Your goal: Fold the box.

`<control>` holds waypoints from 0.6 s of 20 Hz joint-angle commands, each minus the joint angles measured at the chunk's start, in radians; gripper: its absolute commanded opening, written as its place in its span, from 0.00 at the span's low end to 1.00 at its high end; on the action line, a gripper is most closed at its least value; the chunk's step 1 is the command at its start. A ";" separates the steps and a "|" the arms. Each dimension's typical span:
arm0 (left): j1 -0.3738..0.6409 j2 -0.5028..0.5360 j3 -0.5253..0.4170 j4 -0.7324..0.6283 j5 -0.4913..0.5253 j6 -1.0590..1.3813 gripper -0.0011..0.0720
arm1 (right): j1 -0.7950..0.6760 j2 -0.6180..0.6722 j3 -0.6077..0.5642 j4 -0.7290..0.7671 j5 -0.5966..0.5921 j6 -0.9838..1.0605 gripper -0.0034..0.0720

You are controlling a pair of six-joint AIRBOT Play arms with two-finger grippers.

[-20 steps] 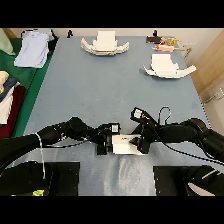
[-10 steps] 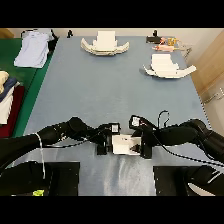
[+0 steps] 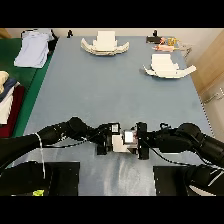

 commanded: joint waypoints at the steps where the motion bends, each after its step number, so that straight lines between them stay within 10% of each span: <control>1: 0.000 0.000 0.001 0.001 -0.002 0.001 0.74 | 0.026 0.000 0.001 -0.111 0.094 0.040 0.78; 12: 0.000 0.000 0.001 0.001 -0.002 0.001 0.74 | 0.026 0.000 0.001 -0.098 0.061 0.040 0.78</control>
